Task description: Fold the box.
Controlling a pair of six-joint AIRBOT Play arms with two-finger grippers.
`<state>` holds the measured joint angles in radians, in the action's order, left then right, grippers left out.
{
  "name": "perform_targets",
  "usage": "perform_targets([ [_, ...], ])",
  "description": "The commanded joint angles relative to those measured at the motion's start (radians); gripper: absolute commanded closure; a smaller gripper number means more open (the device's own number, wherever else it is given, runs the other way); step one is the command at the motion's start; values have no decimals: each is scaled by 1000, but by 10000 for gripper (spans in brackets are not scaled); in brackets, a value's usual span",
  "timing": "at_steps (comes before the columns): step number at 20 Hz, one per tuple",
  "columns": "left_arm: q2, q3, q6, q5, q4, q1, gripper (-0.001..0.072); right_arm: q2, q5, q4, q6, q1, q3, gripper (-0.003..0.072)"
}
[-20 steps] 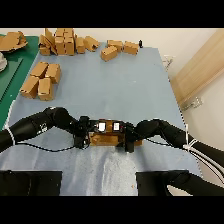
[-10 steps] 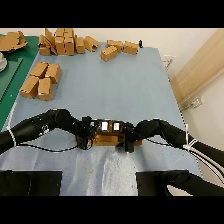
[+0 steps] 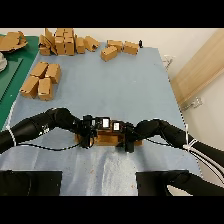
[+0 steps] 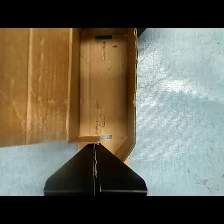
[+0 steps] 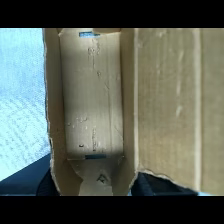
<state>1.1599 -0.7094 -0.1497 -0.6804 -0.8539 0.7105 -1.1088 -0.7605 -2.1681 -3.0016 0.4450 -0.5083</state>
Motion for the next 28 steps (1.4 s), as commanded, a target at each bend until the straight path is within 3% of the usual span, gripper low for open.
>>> perform_targets([
  [1,1,0,1,0,35,1,698,0,0,0,0,-1,1,188],
  [4,4,0,2,5,38,0,698,0,0,0,0,-1,1,188],
  [9,-1,-1,-174,12,-260,-63,698,0,0,0,0,-1,1,188],
  [11,-1,-10,-188,-37,-287,-79,685,0,0,0,0,-1,1,188],
  [12,0,-15,-182,-46,-283,-73,455,0,0,0,0,-1,1,188],
  [13,0,-18,-181,-45,-283,-61,283,0,0,0,0,-1,1,188],
  [14,0,-22,-182,-47,-283,-46,362,0,0,0,0,-1,1,188],
  [20,0,-24,-184,-80,-246,58,367,0,1,0,0,-1,1,188],
  [25,0,-24,-243,-44,-196,75,371,0,1,0,0,-1,1,188],
  [26,0,-24,-264,-33,-196,75,434,0,1,0,0,-1,1,188],
  [27,0,-24,-266,-32,-193,75,614,0,1,0,0,-1,1,188],
  [28,1,-24,-267,-28,-190,76,618,0,1,0,0,-1,1,188],
])
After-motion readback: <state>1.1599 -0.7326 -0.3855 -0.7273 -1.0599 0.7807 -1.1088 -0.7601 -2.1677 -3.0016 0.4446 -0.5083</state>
